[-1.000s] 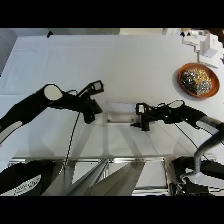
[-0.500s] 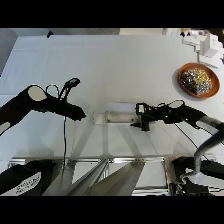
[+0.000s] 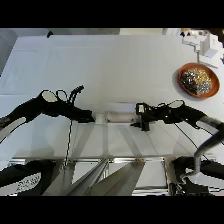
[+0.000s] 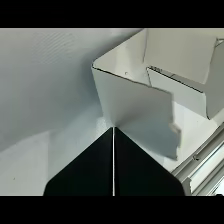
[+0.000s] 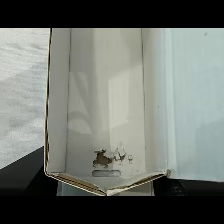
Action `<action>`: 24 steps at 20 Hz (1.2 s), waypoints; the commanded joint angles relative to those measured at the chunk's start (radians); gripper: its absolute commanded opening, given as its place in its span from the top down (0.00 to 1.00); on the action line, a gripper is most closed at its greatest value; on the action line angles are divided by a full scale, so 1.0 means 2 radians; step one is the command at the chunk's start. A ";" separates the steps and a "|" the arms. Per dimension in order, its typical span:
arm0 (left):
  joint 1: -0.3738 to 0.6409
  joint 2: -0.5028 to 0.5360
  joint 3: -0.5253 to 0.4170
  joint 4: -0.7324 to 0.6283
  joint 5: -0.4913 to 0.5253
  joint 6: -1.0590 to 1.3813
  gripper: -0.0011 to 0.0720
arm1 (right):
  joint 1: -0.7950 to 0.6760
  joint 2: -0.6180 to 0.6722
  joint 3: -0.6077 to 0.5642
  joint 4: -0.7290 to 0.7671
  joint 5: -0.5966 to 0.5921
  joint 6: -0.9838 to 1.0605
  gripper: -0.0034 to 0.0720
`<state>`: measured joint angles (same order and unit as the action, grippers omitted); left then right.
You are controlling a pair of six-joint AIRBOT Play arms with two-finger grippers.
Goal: Fold the box and place the chain.
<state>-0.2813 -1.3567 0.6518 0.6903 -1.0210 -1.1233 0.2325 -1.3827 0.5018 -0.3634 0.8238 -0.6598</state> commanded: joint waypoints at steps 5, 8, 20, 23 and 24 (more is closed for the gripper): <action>-0.002 -0.012 0.000 -0.005 0.022 -0.011 0.98 | 0.000 0.000 0.000 0.000 0.000 0.000 0.48; 0.007 -0.001 0.000 0.036 0.022 -0.036 0.99 | 0.000 0.000 0.000 0.000 0.000 0.000 0.48; 0.010 -0.010 0.000 0.022 0.027 -0.044 0.98 | 0.000 0.000 0.000 0.000 0.000 0.000 0.48; 0.001 -0.015 0.000 0.004 0.031 -0.033 0.98 | 0.000 0.000 0.000 0.000 0.000 0.000 0.48; -0.002 -0.015 0.000 -0.003 0.032 -0.030 0.98 | 0.000 0.000 0.000 0.000 0.000 0.000 0.48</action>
